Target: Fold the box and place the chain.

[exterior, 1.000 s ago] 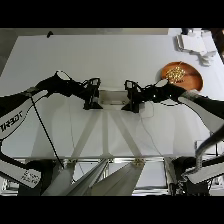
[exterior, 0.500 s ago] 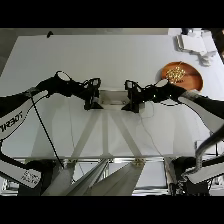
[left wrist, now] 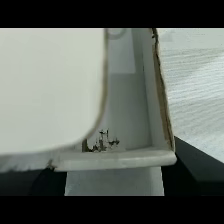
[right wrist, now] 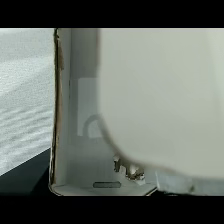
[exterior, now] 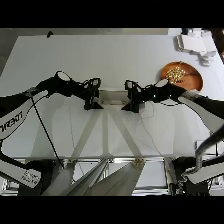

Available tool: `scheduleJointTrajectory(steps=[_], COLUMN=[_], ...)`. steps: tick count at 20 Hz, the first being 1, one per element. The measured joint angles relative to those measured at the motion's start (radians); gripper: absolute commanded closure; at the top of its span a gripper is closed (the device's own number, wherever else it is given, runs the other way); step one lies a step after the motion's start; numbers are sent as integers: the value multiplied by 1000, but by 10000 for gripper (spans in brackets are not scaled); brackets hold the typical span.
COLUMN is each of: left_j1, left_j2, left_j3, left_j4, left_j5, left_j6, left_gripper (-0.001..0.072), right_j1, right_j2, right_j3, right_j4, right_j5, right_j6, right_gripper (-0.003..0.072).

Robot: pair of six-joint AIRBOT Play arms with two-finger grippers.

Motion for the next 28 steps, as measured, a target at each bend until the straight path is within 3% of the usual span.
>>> scheduleJointTrajectory(steps=[5, 7, 8, 14, 21, 25, 26, 28], left_j1=[0, 0, -2, -2, -2, -2, -2, -2], left_j2=[0, 0, -1, -1, -1, -1, -1, -1], left_j3=[0, 0, -1, -2, -1, -1, -1, -2], left_j4=[0, 1, 1, -1, 2, 1, 1, 1], left_j5=[-4, -6, -10, -8, -3, -3, -3, -3], left_j6=[-2, -1, 0, -5, 5, 2, 1, 1], left_gripper=[498, 498, 498, 498, 498, 498, 498, 498], right_j1=[0, 0, 1, -30, -133, -170, -173, -178], right_j2=[0, 0, -1, 20, 143, 234, 253, 278], right_j3=[0, 0, 0, -1, 0, 0, 0, 0], right_j4=[-1, -2, -3, -33, -214, -307, -305, -259], right_j5=[12, 18, 26, 34, 75, 140, 171, 246], right_j6=[4, 5, 5, 18, 166, 262, 282, 312], right_gripper=[229, 76, 59, 60, 79, 623, 674, 675])
